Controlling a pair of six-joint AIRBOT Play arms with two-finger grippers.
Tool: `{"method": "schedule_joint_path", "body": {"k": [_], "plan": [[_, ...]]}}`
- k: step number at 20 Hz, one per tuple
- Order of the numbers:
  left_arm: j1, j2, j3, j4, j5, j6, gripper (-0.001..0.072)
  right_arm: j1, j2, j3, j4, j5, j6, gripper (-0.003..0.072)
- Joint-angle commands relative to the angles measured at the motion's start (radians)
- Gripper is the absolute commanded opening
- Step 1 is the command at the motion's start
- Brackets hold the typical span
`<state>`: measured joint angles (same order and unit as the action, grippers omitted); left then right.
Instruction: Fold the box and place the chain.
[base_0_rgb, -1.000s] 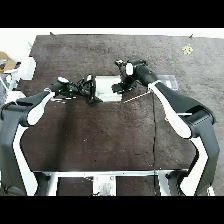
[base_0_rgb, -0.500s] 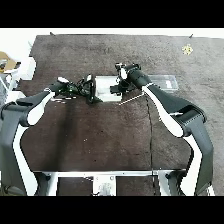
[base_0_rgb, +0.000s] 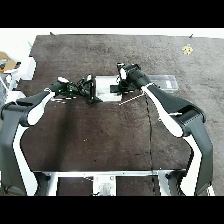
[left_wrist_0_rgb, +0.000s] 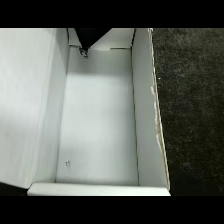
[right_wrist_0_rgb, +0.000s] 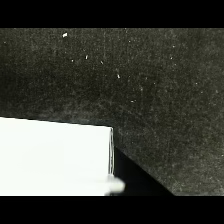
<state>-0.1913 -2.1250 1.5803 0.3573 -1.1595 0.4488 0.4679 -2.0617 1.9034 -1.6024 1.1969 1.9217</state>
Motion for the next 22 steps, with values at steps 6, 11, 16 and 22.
{"method": "schedule_joint_path", "body": {"k": [6,11,16,22], "plan": [[0.0,0.0,0.0,0.001,0.0,0.0,0.0414,-0.01,0.095,0.0,0.002,0.053,-0.08,0.0417],[0.0,0.0,0.0,0.001,0.0,0.001,0.0414,-0.09,0.249,0.001,-0.014,0.075,-0.279,0.0414],[0.0,0.0,0.0,0.001,0.0,0.0,0.0414,-0.296,0.293,-0.001,-0.076,0.099,-0.359,0.0216],[0.0,0.0,0.0,0.001,0.0,0.0,0.0414,-0.491,0.164,-0.001,0.11,0.107,-0.467,0.0216]]}}
